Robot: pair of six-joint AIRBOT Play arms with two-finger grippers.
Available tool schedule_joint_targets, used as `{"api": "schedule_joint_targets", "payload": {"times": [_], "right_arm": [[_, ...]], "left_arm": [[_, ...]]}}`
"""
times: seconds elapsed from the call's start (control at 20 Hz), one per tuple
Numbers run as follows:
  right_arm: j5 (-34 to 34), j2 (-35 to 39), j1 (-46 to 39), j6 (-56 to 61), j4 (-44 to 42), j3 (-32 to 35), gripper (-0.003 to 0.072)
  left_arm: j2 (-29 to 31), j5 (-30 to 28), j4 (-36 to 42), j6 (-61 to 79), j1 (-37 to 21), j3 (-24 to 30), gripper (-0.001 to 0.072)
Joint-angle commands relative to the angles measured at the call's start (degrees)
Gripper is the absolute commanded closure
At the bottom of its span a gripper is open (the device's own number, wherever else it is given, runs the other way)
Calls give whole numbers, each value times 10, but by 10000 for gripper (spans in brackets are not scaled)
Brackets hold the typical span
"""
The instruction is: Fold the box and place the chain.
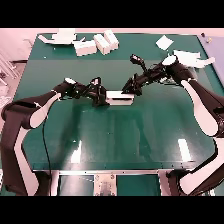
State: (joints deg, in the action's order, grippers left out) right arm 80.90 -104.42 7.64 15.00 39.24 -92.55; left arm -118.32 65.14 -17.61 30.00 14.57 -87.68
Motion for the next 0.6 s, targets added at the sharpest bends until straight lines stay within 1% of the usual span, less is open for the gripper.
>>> {"api": "schedule_joint_targets", "payload": {"times": [0.0,0.15,0.2,0.25,0.4,0.55], "right_arm": [[-21,0,1,-7,3,-7,453],[-21,0,1,-7,5,-7,446],[-20,0,1,-7,5,-7,367],[-20,0,1,-7,5,-7,351],[-3,0,1,-5,8,-7,352],[-16,-1,1,-5,33,3,352]], "left_arm": [[0,-1,0,0,0,0,200],[0,-2,0,0,0,0,200],[0,-2,0,0,0,0,201],[0,-2,0,0,0,0,201],[0,-2,0,0,0,0,200],[0,-2,0,0,0,0,201]]}}
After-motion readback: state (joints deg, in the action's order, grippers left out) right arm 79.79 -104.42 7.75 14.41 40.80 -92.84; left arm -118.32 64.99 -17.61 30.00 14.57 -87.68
